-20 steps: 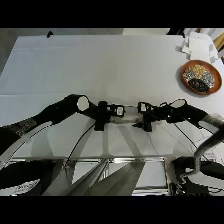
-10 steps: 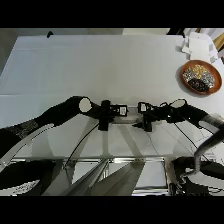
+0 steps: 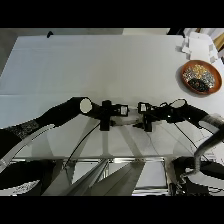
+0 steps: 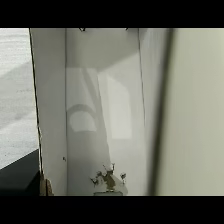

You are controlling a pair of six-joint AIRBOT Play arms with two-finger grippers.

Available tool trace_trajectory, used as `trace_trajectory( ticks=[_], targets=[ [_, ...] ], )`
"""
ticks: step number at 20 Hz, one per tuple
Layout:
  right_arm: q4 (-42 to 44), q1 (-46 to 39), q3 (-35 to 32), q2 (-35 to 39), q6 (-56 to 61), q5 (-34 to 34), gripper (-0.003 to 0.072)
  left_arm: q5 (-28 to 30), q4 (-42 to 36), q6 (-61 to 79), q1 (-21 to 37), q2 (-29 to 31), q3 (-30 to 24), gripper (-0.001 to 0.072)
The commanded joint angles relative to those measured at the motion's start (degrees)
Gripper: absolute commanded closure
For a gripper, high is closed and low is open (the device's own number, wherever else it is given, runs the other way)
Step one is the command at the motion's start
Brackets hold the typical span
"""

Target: Fold the box and place the chain.

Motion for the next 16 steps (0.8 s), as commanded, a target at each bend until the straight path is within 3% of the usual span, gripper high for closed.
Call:
trace_trajectory(
  ticks=[1, 3, 6, 9, 13, 16],
  targets=[
    [0.09, 0.04, -0.04, 0.0, 0.13, -0.02, 0.039, -1.79, 0.85, -5.6, 0.17, 0.5, 0.02, 0.0399],
    [0.09, 0.04, -0.04, 0.0, 0.13, -0.02, 0.039, -5.62, 3.06, -9.79, 0.83, 2.01, 0.02, 0.0691],
    [0.09, 0.04, -0.04, 0.0, 0.13, -0.02, 0.039, -13.55, 5.73, -17.9, 2.71, 6.08, 0.02, 0.0707],
    [0.09, 0.04, -0.04, -0.02, 0.13, -0.02, 0.039, -17.99, 7.48, -30.25, 6.19, 11.23, 0.02, 0.0708],
    [0.11, 0.04, -0.04, 0.0, 0.13, -0.02, 0.039, -18.4, 11.41, -47.34, 13.16, 17.25, -0.02, 0.0709],
    [0.11, 0.04, -0.04, -0.02, 0.13, -0.02, 0.039, -17.99, 16.46, -60.5, 18.29, 18.51, -2.6, 0.0709]
  ],
)
